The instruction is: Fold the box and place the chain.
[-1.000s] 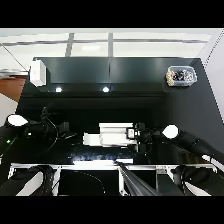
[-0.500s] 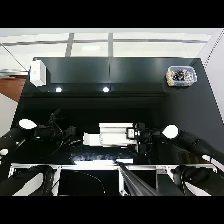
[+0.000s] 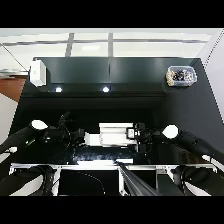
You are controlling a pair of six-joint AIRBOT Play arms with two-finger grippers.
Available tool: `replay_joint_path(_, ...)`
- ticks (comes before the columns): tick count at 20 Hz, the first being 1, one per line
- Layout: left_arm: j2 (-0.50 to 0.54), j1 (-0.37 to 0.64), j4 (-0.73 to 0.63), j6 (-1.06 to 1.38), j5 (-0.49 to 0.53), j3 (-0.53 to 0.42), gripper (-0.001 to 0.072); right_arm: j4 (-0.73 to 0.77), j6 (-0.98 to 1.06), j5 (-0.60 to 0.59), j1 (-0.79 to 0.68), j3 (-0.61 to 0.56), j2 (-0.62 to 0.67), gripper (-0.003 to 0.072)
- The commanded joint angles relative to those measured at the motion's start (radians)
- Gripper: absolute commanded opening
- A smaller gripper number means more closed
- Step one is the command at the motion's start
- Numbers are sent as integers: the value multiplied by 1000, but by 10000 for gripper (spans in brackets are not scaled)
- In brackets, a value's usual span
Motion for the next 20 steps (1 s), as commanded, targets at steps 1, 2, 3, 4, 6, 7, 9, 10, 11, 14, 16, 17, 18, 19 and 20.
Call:
replay_joint_path(1, 7, -26, 3, 1, 17, 8, 434, 0, 0, 0, 1, 0, 0, 400)
replay_joint_path(2, 24, -24, 22, 0, 14, 18, 720, 0, 0, 0, 1, 0, 0, 401)
replay_joint_path(3, 40, -19, 39, 0, 4, 29, 718, 0, 0, 0, 1, 0, 0, 400)
replay_joint_path(4, 55, -18, 45, -4, 1, 39, 718, 0, 0, 0, 1, 0, 0, 400)
replay_joint_path(6, 82, -23, 39, -4, -8, 60, 718, 0, 0, 0, 1, 0, 0, 400)
replay_joint_path(7, 92, -28, 36, -4, -18, 68, 718, 0, 0, 0, 1, 0, 0, 400)
replay_joint_path(9, 99, -52, 30, -4, -19, 74, 718, 0, 0, 0, 1, 0, 0, 400)
replay_joint_path(10, 99, -67, 27, -4, -10, 74, 718, 0, 0, 0, 1, 0, 0, 400)
replay_joint_path(11, 99, -81, 17, -4, -7, 74, 718, 0, 0, 0, 1, 0, 0, 400)
replay_joint_path(14, 101, -95, 13, -4, -22, 88, 718, 0, 0, 0, 1, 0, 0, 400)
replay_joint_path(16, 113, -95, 11, -4, -36, 108, 718, 0, 0, 0, 1, 0, 0, 400)
replay_joint_path(17, 118, -95, 11, -4, -40, 117, 718, 0, 0, 0, 1, 0, 0, 400)
replay_joint_path(18, 120, -96, 11, -4, -41, 124, 718, 0, 0, 0, 1, 0, 0, 400)
replay_joint_path(19, 121, -99, 11, -4, -41, 127, 697, 0, 0, 0, 1, 0, 0, 400)
replay_joint_path(20, 120, -108, 25, -3, -36, 127, 642, 0, 0, 0, 1, 0, 0, 400)
